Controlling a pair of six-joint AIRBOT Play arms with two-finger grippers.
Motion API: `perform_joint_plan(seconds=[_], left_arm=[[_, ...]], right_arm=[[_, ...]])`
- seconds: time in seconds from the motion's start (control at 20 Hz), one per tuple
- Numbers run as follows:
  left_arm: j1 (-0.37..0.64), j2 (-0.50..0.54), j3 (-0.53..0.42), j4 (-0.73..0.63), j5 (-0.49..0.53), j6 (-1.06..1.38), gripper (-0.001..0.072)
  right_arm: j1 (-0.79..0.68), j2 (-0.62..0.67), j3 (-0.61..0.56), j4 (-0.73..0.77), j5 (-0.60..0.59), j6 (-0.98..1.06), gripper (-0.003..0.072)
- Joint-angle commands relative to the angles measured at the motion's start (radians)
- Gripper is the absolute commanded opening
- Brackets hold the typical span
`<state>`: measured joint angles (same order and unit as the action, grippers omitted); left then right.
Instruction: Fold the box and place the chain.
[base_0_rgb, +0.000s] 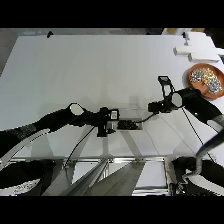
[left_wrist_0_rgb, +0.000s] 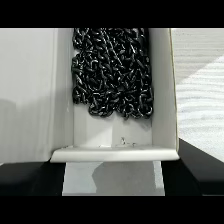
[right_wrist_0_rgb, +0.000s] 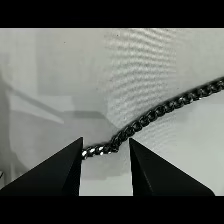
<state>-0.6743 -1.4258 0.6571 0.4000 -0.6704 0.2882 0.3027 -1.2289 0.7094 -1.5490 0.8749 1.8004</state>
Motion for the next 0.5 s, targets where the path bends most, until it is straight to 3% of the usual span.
perform_joint_plan(seconds=[0.0,0.1,0.2,0.45], left_arm=[[0.0,0.0,0.0,0.0,0.0,0.0,0.0275],[0.0,0.0,0.0,0.0,0.0,0.0,0.0275],[0.0,0.0,0.0,0.0,0.0,0.0,0.0275],[0.0,0.0,0.0,0.0,0.0,0.0,0.0275]], right_arm=[[0.0,-0.066,-0.001,-0.003,-0.011,0.011,0.0273],[0.0,-0.074,-0.001,-0.003,-0.012,0.032,0.0184],[0.0,-0.074,-0.001,-0.003,-0.011,0.032,0.0029],[0.023,0.017,-0.001,-0.012,0.03,-0.025,0.0021]])
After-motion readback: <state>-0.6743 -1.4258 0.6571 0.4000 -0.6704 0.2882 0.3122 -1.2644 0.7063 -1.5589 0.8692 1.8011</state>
